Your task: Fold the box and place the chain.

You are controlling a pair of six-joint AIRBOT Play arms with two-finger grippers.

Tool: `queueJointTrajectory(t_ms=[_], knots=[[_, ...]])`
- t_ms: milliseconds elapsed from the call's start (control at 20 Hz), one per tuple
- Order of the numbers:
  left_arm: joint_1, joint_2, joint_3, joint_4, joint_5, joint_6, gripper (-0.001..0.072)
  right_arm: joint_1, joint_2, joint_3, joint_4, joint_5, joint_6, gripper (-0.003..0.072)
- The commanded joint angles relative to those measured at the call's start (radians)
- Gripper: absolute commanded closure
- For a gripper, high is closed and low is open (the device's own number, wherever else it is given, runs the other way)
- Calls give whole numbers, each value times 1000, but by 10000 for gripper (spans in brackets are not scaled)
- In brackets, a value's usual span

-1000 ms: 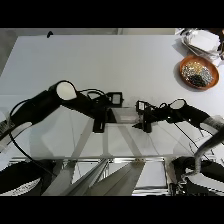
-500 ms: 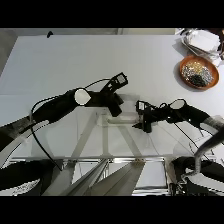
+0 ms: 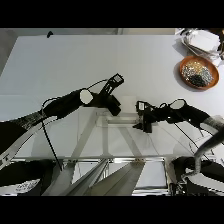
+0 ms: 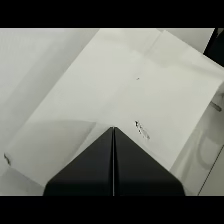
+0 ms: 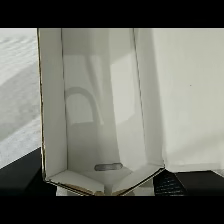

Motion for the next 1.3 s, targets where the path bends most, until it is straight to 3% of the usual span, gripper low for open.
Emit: queueJointTrajectory(t_ms=[0, 300, 550, 650, 1250], knots=[[6, 2, 0, 3, -21, -3, 703, 0, 1, 1, 1, -4, 0, 282], [59, 133, 0, 61, -87, 23, 703, 0, 1, 1, 1, -5, 0, 282], [107, 252, 0, 303, -329, 34, 707, 0, 1, 1, 1, -5, 0, 282], [107, 251, -3, 317, -416, 95, 708, 0, 1, 1, 1, -5, 0, 282], [109, 238, -198, 315, -371, 245, 700, 0, 1, 1, 1, -5, 0, 282]])
